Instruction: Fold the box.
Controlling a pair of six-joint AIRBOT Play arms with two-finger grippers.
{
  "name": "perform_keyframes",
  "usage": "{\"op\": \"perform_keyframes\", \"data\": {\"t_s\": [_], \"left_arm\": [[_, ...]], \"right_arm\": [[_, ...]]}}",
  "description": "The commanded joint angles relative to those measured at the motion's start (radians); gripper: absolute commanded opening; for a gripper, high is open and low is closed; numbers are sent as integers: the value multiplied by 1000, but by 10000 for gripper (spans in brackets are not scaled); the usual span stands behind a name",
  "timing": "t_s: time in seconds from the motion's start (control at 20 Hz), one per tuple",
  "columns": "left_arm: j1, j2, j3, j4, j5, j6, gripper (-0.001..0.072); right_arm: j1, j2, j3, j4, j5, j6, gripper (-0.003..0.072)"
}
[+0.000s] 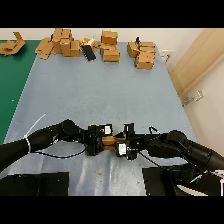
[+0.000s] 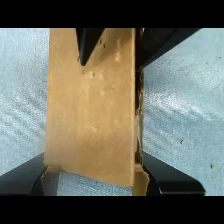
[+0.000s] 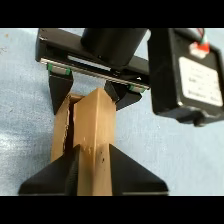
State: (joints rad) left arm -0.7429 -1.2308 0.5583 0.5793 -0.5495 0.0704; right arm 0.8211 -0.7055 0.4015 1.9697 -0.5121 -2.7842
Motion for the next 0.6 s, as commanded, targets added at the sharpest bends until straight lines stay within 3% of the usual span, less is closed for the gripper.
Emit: {"op": "perform_keyframes", "data": {"t_s": [0.0,0.05,0.55], "left_arm": [[1,1,0,0,0,1,467],[1,1,0,0,0,1,467],[1,1,0,0,0,1,467]], "right_arm": [[0,-10,0,1,3,1,180],[0,-19,0,1,3,1,155],[27,-61,-1,16,-58,1,163]]}}
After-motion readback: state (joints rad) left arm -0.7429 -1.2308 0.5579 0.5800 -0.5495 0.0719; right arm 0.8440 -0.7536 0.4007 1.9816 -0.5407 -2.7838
